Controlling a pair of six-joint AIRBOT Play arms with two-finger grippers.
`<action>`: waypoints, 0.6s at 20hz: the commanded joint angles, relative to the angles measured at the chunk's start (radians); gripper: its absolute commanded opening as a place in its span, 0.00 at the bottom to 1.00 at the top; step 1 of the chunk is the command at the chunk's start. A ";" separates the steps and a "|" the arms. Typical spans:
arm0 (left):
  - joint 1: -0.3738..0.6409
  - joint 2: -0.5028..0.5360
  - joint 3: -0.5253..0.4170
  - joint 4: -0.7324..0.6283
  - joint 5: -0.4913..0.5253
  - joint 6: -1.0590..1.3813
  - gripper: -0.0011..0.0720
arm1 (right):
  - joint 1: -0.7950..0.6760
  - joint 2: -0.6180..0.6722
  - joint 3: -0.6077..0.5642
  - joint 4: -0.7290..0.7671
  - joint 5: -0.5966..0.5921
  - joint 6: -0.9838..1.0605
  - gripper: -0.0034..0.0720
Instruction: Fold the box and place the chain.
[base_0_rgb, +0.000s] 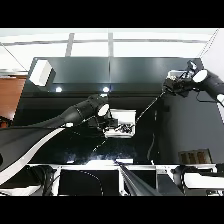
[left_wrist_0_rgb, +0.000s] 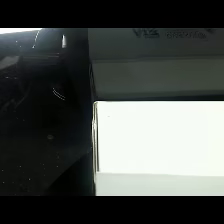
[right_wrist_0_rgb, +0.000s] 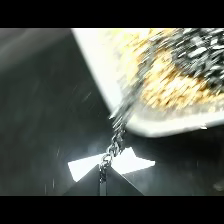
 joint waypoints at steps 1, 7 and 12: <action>0.000 0.000 0.000 -0.003 0.000 0.000 0.05 | -0.014 0.154 0.001 0.013 0.306 -0.266 0.05; 0.000 0.000 0.000 -0.007 -0.001 0.000 0.05 | -0.016 0.564 0.001 0.165 0.449 -0.321 0.05; 0.000 0.000 0.000 -0.009 -0.004 0.000 0.05 | 0.041 0.687 0.001 0.352 0.584 -0.351 0.05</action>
